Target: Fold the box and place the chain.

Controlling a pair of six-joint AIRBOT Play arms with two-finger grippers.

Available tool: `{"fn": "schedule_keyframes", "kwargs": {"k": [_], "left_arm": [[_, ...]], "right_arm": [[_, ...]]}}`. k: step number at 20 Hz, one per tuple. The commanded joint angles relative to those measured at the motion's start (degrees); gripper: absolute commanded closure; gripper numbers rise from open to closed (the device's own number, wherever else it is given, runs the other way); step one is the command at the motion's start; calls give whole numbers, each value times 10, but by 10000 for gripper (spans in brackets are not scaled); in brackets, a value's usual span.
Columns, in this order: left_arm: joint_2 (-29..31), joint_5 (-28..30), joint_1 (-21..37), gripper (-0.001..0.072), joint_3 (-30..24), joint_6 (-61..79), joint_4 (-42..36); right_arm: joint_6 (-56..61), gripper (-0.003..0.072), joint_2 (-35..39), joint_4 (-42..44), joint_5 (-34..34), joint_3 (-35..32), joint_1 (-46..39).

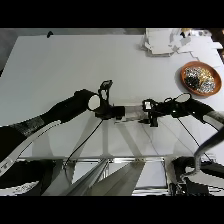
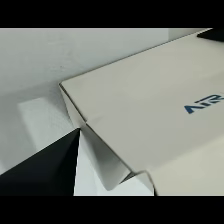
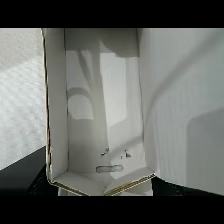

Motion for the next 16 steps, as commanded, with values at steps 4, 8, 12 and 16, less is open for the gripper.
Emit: {"fn": "schedule_keyframes", "kwargs": {"k": [4,8,12,16], "left_arm": [[-63,-170,-38,258,102,-181,161],[-89,-166,-50,261,134,-239,180],[-90,-146,-59,343,136,-274,205],[-106,-145,-59,347,136,-331,223]], "right_arm": [[1,275,0,0,0,0,0],[1,275,0,0,0,0,0],[1,275,0,0,0,0,0],[1,275,0,0,0,0,0]]}}
